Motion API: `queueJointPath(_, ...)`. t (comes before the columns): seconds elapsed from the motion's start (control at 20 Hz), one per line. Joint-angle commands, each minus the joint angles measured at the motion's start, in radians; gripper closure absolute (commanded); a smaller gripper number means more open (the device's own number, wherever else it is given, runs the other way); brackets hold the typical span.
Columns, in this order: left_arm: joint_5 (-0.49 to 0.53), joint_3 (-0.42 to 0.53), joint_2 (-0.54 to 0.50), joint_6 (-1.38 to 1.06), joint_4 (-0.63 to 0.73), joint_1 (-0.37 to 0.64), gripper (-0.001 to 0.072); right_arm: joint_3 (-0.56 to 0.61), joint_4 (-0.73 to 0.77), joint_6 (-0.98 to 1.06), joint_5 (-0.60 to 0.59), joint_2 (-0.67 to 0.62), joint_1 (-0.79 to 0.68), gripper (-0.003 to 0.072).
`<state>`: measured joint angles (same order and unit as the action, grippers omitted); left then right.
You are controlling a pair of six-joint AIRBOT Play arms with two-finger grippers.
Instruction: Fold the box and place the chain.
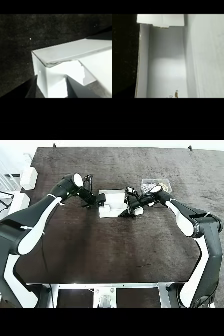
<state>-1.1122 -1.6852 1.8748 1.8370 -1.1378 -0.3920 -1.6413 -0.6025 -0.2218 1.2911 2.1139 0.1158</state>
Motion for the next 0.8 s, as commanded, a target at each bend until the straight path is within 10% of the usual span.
queueJointPath(0.0,-0.015,-0.004,0.001,0.082,-0.068,-0.025,0.029,0.0,0.0,0.001,0.0,0.001,0.001,0.0393)
queueJointPath(0.75,-0.054,-0.035,0.009,0.183,-0.174,-0.053,0.028,0.0,0.0,0.001,0.0,0.001,0.001,0.0393)
